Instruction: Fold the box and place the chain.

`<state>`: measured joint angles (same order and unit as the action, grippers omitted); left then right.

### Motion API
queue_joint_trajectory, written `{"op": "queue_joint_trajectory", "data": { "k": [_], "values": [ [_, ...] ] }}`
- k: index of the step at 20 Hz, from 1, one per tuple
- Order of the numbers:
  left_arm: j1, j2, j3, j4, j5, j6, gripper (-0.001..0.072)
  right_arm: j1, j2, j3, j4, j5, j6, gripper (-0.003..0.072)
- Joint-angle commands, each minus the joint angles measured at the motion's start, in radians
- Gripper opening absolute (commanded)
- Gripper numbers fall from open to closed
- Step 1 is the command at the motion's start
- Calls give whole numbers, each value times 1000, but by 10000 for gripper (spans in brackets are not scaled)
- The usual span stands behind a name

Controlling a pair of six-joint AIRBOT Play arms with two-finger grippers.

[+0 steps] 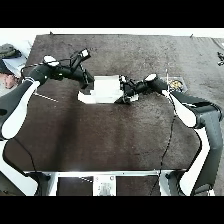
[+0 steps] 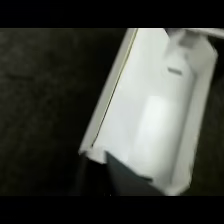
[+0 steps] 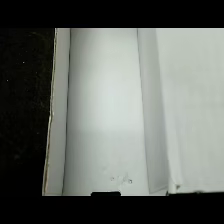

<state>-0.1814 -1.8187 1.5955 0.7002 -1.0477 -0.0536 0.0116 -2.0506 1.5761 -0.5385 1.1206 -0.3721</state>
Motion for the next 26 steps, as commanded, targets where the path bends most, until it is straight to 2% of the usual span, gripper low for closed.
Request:
{"op": "queue_joint_trajectory", "data": {
  "k": [1,2,9,13,18,26],
  "values": [
    [6,14,1,190,-92,87,662,-1,0,0,4,-2,2,235],
    [6,14,1,217,-94,84,686,-1,0,0,4,-2,2,235],
    [-42,-11,-1,293,-83,115,687,-1,0,0,4,-2,2,235],
    [-60,-34,-5,288,-66,113,687,-1,0,0,4,-2,2,235],
    [-60,-37,-16,287,-105,113,685,-1,0,0,4,-2,2,235],
    [-87,-70,-16,280,-63,95,655,-1,0,0,4,-2,2,235]
  ]
}}
